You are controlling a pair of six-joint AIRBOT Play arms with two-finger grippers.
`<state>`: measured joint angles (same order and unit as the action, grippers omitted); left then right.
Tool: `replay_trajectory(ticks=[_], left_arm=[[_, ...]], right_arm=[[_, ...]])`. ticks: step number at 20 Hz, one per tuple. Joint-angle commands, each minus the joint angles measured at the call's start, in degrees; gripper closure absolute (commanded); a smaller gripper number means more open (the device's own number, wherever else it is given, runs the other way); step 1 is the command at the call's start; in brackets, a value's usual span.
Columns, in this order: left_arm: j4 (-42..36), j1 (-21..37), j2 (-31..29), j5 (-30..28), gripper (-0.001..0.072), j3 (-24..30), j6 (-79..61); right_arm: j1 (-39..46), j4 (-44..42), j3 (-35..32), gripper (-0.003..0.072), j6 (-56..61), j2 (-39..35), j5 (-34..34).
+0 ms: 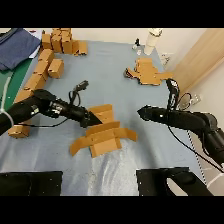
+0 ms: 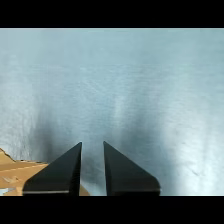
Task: Fold the box.
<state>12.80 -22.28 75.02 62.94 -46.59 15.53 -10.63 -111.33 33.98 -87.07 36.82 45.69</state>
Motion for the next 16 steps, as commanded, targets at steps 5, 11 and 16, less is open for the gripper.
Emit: replay_trajectory(ticks=[5,11,16], left_arm=[[-0.4,-5.5,11.3,5.0,0.0697,-6.4,-2.1],[5.1,-5.5,12.3,6.3,0.0696,-7.3,-0.3],[7.0,-6.2,10.4,-1.2,0.0701,-7.2,-0.3]], right_arm=[[1.6,-0.3,0.3,0.0636,0.9,0.9,2.8],[1.6,-0.4,0.2,0.0669,0.3,4.7,2.8],[1.6,-0.5,0.2,0.0681,-0.5,6.0,2.4]])
